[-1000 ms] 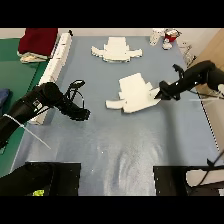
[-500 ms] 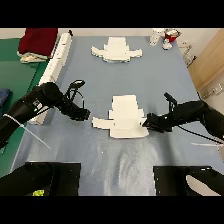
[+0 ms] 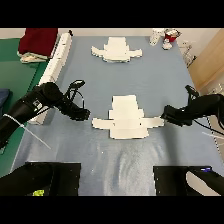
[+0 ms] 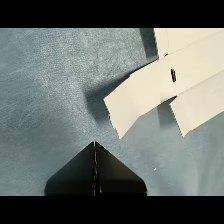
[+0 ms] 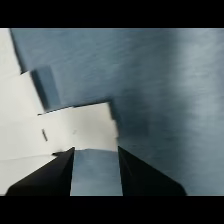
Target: Fold the box.
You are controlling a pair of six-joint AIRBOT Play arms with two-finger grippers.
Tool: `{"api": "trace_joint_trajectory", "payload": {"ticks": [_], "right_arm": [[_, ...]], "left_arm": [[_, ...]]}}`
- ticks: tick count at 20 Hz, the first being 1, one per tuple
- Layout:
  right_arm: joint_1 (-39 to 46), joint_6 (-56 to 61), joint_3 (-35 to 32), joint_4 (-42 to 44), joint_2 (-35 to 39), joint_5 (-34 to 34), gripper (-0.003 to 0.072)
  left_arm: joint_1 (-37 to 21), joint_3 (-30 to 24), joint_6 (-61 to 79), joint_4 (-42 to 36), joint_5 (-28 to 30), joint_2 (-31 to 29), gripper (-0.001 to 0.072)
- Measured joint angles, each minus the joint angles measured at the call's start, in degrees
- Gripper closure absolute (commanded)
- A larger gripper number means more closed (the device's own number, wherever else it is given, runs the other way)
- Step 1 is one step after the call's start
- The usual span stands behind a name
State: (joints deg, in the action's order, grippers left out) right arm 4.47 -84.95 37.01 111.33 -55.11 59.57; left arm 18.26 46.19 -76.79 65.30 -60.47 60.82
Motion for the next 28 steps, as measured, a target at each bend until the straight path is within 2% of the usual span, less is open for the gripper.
{"api": "trace_joint_trajectory", "payload": {"ticks": [2,5,9,13,14,15,16,22,23,28], "right_arm": [[5.14,-6.12,0.48,1.09,-2.56,1.18,0.028],[10.38,-18.58,0.83,8.33,-7.58,2.73,0.028],[12.68,-31.58,1.01,15.89,-13.77,4.92,0.0281],[12.81,-39.26,1.03,20.94,-17.44,7.15,0.0283],[12.44,-40.41,1.03,21.79,-17.99,7.39,0.0366],[11.89,-41.55,1.03,22.64,-18.43,7.69,0.0515],[11.19,-42.73,1.03,23.63,-18.71,7.85,0.0548],[6.45,-47.04,1.03,26.69,-19.45,7.3,0.0558],[6.03,-47.19,1.03,26.8,-19.47,7.02,0.0677],[5.11,-46.47,0.66,27.65,-19.19,7.34,0.0684]], "left_arm": [[0.0,0.0,0.02,-0.02,0.02,0.0,0.0698],[0.0,0.0,0.02,-0.02,0.02,0.0,0.0698],[0.0,0.0,0.02,-0.02,0.04,0.0,0.0698],[0.0,0.0,0.02,-0.04,0.04,0.0,0.0698],[0.0,0.0,0.02,-0.13,0.09,0.0,0.0698],[0.0,0.0,0.02,-0.42,0.2,0.0,0.0698],[0.0,0.0,0.02,-0.72,0.42,0.0,0.0698],[0.0,0.0,0.02,-2.91,1.36,0.0,0.0698],[0.0,0.0,0.02,-3.67,1.36,0.0,0.0697],[-0.15,0.09,0.04,-9.42,1.22,0.0,0.0694]]}}
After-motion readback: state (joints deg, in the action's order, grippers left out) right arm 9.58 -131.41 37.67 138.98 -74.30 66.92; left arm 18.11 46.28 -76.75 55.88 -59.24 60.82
